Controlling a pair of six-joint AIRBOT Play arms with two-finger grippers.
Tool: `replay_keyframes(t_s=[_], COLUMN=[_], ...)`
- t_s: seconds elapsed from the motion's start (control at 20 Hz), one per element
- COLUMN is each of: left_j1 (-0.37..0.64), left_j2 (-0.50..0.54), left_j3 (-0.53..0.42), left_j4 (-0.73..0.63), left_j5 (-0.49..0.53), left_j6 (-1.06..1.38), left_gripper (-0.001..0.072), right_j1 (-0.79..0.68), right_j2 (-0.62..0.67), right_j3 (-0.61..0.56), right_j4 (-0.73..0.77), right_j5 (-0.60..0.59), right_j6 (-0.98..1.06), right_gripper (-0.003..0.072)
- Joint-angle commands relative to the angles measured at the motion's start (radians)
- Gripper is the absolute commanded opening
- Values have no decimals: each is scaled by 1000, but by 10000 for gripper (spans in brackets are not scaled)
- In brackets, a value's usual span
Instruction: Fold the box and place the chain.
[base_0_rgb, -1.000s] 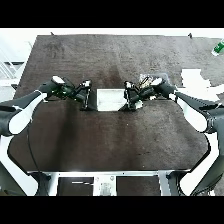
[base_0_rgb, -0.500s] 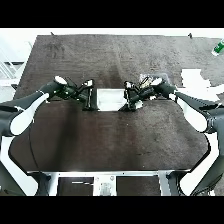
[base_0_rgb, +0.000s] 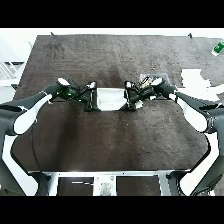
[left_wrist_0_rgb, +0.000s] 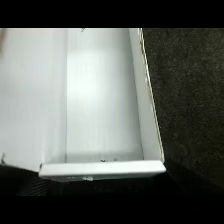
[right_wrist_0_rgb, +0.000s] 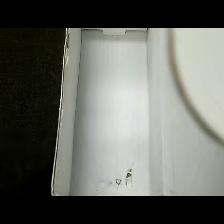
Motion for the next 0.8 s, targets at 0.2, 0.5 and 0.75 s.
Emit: replay_keyframes(t_s=[0.2, 0.5, 0.75], left_j1=[-11, -23, -23], left_j2=[-2, -2, -2], left_j3=[1, 1, 1], left_j4=[-5, -7, -10], left_j5=[18, 23, 23], left_j6=[-4, -3, -4], left_gripper=[720, 720, 705], right_j1=[1, 1, 1], right_j2=[0, 0, 0], right_j3=[0, 0, 0], right_j4=[0, 0, 0], right_j5=[3, 2, 2], right_j6=[0, 0, 0], right_gripper=[494, 494, 494])
